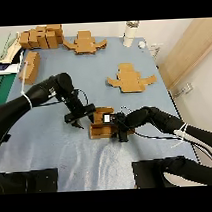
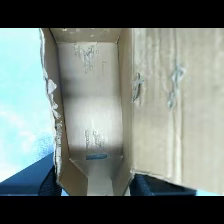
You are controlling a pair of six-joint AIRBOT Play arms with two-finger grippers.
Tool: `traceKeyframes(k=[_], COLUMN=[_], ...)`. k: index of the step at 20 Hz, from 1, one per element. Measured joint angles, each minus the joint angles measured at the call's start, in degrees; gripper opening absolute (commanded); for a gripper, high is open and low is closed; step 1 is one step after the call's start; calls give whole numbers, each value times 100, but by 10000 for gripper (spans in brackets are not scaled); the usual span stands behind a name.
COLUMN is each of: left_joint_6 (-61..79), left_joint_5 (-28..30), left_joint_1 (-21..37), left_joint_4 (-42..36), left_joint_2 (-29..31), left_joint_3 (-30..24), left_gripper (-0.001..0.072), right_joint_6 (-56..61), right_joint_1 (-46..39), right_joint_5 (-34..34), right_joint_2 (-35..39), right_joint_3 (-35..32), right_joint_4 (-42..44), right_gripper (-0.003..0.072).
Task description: Fold the box.
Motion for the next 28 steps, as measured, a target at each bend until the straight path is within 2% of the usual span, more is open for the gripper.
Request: traceKeyframes(k=[2,3,4,5,11,12,15,18,20,24,28], left_joint_6=[422,640,892,1152,3230,3536,4262,5237,6201,8332,9521], left_joint_5=[-15,-15,-24,-26,-26,-24,-39,-57,-76,-470,-520], left_joint_1=[317,479,664,848,2124,2345,2916,3329,3480,3534,3141], left_joint_4=[-66,-83,-118,-133,-155,-155,-166,-341,-841,-2350,-3029], left_joint_2=[-9,-17,-31,-48,-251,-315,-546,-715,-763,-717,-321], left_joint_3=[2,4,4,2,4,2,-68,-400,-734,-1362,-1674], left_gripper=[508,372,201,97,92,14,13,13,13,11,10], right_joint_6=[0,-2,-2,-2,-2,-2,-2,-2,-4,-4,-4], right_joint_1=[0,0,0,0,0,0,0,0,0,0,0], right_joint_5=[0,0,0,0,-2,-2,-2,-2,-4,-4,-4], right_joint_2=[0,0,0,0,0,0,0,0,0,0,0], right_joint_3=[0,0,0,0,0,0,0,0,0,2,0], right_joint_4=[0,0,0,0,0,0,0,0,0,0,0], right_gripper=[474,473,474,473,474,473,473,474,474,474,474])
